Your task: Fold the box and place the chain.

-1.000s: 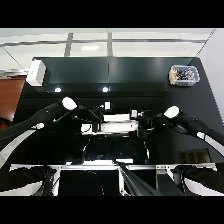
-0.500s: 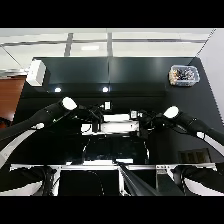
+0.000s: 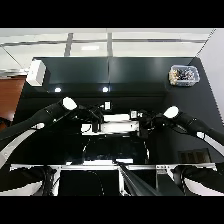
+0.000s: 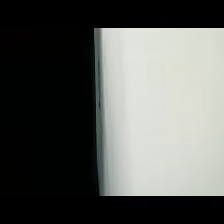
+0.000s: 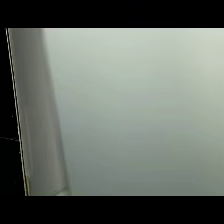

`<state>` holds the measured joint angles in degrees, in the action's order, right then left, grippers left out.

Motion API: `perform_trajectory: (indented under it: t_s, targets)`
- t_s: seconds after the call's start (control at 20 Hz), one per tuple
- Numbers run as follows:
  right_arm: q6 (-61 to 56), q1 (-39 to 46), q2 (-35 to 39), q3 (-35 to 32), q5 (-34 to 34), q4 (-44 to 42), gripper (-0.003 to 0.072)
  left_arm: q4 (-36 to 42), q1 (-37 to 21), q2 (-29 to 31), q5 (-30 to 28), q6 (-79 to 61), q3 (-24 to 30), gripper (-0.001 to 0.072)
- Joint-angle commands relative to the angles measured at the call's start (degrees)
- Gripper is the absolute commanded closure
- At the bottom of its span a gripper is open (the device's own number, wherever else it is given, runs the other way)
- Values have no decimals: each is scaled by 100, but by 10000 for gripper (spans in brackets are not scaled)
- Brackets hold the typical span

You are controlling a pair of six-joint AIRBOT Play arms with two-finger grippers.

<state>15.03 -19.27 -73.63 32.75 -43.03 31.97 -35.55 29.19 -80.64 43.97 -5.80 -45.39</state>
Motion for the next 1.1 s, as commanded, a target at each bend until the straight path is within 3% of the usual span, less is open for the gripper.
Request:
perform_trajectory:
  t_s: [0.0,0.6,0.65,0.7,0.75,0.8,0.95,1.05]
  targets:
    - [26,-2,-4,2,-4,0,-20,-2,-2,-4,0,-2,-4,684]
    - [81,-138,-9,2,109,-22,-16,0,-2,-2,20,0,-4,684]
    - [81,-138,-9,2,107,-22,158,-2,-2,-2,22,0,-4,684]
    - [81,-138,-9,2,107,-22,223,-2,-2,-2,22,0,-4,684]
    - [81,-138,-9,2,107,-22,223,-2,-2,2,20,4,-4,680]
    - [81,-138,-9,2,107,-22,223,-2,-4,20,20,35,-7,593]
    - [-2,-138,-9,2,127,-22,224,-87,-74,269,22,518,-7,27]
    - [-92,-138,-9,2,186,-24,224,-614,-225,673,214,1211,-7,0]
